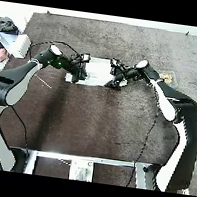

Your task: Fold the box and place the chain.

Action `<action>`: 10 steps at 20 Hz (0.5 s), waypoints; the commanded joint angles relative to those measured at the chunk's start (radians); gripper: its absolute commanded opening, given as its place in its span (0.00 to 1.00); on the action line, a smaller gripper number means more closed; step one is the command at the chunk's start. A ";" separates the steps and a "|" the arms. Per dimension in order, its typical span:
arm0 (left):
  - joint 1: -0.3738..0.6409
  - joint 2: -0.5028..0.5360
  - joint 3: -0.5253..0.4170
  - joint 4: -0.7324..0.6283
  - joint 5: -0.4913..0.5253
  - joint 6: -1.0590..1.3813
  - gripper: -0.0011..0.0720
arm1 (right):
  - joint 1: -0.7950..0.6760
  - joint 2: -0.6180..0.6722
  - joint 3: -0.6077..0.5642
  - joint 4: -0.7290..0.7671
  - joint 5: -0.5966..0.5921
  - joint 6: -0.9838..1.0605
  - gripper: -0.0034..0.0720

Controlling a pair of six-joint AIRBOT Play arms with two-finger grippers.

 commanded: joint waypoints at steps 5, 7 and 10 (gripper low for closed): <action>0.000 -0.003 0.000 -0.045 -0.002 -0.010 0.63 | 0.001 0.000 0.000 0.000 0.000 0.000 0.40; 0.000 -0.003 0.000 -0.046 0.002 -0.012 1.00 | 0.001 0.000 0.000 0.001 0.000 0.000 0.40; 0.000 -0.003 0.000 -0.046 0.006 -0.037 0.99 | 0.001 0.000 0.000 0.000 0.000 0.000 0.40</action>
